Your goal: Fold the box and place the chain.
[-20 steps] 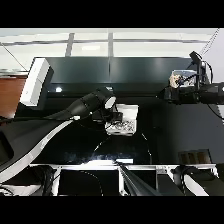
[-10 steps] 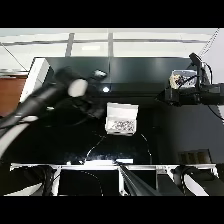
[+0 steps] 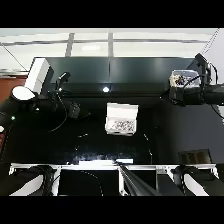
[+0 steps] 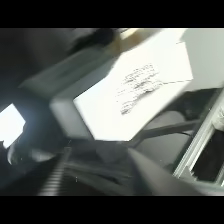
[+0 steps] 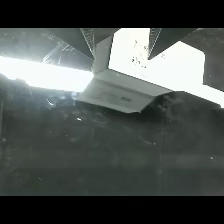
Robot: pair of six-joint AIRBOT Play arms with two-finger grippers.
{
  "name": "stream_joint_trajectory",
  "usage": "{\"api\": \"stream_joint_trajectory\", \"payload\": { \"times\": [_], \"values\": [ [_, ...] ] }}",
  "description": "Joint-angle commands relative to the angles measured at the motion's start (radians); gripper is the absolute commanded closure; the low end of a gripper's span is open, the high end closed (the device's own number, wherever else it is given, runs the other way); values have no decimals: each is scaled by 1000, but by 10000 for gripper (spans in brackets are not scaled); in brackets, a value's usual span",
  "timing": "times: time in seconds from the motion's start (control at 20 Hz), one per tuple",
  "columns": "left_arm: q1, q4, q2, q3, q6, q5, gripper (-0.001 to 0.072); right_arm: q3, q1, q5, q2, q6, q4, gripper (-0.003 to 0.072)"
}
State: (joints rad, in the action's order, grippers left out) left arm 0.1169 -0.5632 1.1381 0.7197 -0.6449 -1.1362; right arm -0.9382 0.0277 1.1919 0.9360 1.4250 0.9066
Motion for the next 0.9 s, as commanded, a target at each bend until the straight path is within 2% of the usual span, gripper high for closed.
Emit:
{"api": "stream_joint_trajectory", "payload": {
  "times": [0.0, 0.15, 0.25, 0.35, 0.55, 0.75, 0.85],
  "values": [
    [-3, 183, 74, -85, 657, 11, -6, -1, 10, 43, 0, 7, 23, 296],
    [58, 103, 182, -57, 878, 63, -6, -1, 10, 46, 0, 8, 35, 296],
    [76, 4, 256, -8, 962, 48, -6, 0, 10, 47, 0, 8, 35, 297],
    [76, -1, 310, 45, 1019, 22, -6, -1, 10, 46, 0, 8, 35, 296],
    [106, -44, 346, 99, 1024, 14, -6, 0, 10, 46, 0, 8, 35, 296],
    [158, -53, 346, 101, 1023, 0, -5, -1, 10, 40, 0, 7, 37, 296],
    [193, -50, 347, 103, 1023, 24, -5, 0, 10, 36, 0, 7, 37, 296]
  ]
}}
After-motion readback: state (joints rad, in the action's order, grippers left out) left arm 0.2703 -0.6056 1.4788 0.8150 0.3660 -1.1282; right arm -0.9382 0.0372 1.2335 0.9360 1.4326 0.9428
